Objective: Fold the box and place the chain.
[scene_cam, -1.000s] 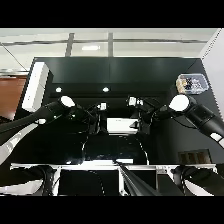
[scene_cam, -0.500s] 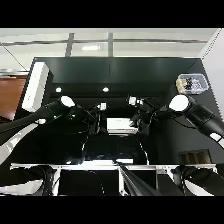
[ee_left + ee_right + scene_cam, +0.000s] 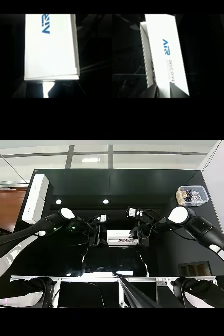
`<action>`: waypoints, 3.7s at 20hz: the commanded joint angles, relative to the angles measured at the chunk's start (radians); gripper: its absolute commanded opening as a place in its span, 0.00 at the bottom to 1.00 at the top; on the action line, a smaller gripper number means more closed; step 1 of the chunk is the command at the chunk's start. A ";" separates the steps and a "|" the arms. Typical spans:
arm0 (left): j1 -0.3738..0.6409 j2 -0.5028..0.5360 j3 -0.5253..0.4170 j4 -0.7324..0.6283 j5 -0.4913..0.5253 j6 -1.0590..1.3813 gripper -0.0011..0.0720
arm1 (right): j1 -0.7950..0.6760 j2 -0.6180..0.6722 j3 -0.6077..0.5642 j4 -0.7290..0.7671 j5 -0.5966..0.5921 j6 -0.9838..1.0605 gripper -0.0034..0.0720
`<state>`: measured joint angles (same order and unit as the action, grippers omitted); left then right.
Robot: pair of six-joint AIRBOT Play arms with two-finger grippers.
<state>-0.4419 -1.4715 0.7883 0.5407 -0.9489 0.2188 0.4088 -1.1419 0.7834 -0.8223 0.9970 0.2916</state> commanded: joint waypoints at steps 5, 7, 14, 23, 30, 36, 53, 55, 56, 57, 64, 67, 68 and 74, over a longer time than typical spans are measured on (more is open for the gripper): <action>0.000 -0.001 0.001 0.000 0.000 0.001 0.42 | 0.001 0.000 0.000 -0.002 0.024 0.008 0.39; -0.001 -0.001 0.001 0.000 0.000 0.001 0.42 | 0.001 0.000 0.000 -0.002 0.024 0.008 0.39; 0.000 -0.001 0.001 0.000 0.000 0.001 0.42 | 0.011 -0.010 -0.023 0.001 0.017 0.027 0.39; -0.001 -0.001 0.001 0.000 0.000 0.001 0.42 | -0.040 0.066 0.058 -0.004 0.143 0.378 0.38; 0.000 -0.001 0.001 0.000 0.000 0.001 0.42 | -0.138 0.066 -0.109 0.406 0.151 0.609 0.07; 0.000 -0.001 0.001 0.000 0.000 0.001 0.42 | -0.138 -0.048 -0.192 0.473 0.049 0.626 0.08; 0.005 -0.001 0.001 0.002 -0.003 -0.002 0.54 | -0.230 0.024 -0.037 0.260 0.218 0.691 0.08; 0.017 0.003 0.002 0.014 -0.008 -0.034 1.00 | -0.314 0.109 0.017 0.160 0.296 0.728 0.08; 0.023 0.015 0.007 0.079 -0.027 -0.060 1.00 | -0.366 0.158 0.026 0.103 0.322 0.746 0.08; 0.026 0.034 0.015 0.161 -0.054 -0.100 1.00 | -0.415 0.199 0.026 0.048 0.331 0.756 0.08; -0.025 0.183 0.106 0.226 -0.163 -0.473 1.00 | -0.599 0.280 0.002 -0.066 0.254 0.770 0.08; -0.116 0.140 0.217 0.225 -0.111 -0.537 0.99 | -0.618 0.280 -0.006 -0.073 0.218 0.770 0.08; -0.146 0.109 0.256 0.225 -0.089 -0.546 0.99 | -0.626 0.280 -0.006 -0.072 0.210 0.770 0.08; -0.219 -0.092 0.426 0.223 -0.080 -0.650 0.99 | -0.662 0.280 -0.006 -0.072 0.200 0.770 0.08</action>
<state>-0.6285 -1.4887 1.1461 0.7654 -1.0328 -0.3744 -0.2390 -0.8631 0.7780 -0.8917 1.2053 1.0607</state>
